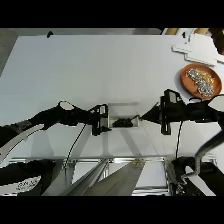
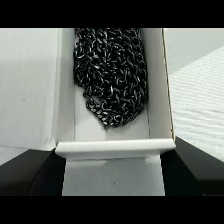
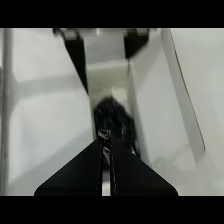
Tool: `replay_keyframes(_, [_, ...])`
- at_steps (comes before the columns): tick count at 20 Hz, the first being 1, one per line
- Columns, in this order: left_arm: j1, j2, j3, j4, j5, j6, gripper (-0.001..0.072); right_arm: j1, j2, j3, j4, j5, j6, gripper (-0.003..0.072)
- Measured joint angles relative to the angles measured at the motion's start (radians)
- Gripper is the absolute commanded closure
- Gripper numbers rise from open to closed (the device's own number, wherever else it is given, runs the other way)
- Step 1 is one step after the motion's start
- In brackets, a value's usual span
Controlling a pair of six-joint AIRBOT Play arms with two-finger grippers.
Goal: Fold the box and place the chain.
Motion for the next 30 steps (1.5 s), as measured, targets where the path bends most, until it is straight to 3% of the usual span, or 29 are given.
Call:
replay_keyframes(3, [0.0,0.0,0.0,0.0,0.0,0.0,0.0697,0.092,0.018,0.0,0.063,-0.047,0.003,0.067])
replay_keyframes(10, [0.0,0.0,0.0,0.0,0.0,0.0,0.0697,0.309,-0.024,0.0,0.042,-0.306,0.015,0.0669])
replay_keyframes(16, [0.0,0.0,0.0,0.0,0.0,0.0,0.0697,0.347,-0.078,0.0,-0.094,-0.366,0.119,0.0667])
replay_keyframes(18, [0.0,0.0,0.0,0.0,0.0,0.0,0.0697,0.349,-0.084,0.0,-0.143,-0.373,0.152,0.0623])
replay_keyframes(21, [0.0,0.0,0.0,0.0,0.0,0.0,0.0697,0.351,-0.087,0.0,-0.19,-0.377,0.178,0.0617])
replay_keyframes(23, [0.0,0.0,0.0,0.0,0.0,0.0,0.0697,0.352,-0.088,0.0,-0.207,-0.386,0.188,0.0457])
replay_keyframes(25, [0.0,0.0,0.0,0.0,0.0,0.0,0.0697,0.352,-0.089,0.0,-0.216,-0.404,0.198,0.0415])
replay_keyframes(27, [0.0,0.0,0.0,0.0,0.0,0.0,0.0697,0.352,-0.085,0.0,-0.222,-0.424,0.214,0.0452])
replay_keyframes(28, [0.0,0.0,0.0,0.0,0.0,0.0,0.0697,0.348,-0.082,0.0,-0.227,-0.43,0.22,0.0529])
replay_keyframes(30, [0.0,0.0,0.0,0.0,0.0,0.0,0.0697,0.328,-0.071,0.0,-0.256,-0.438,0.229,0.053])
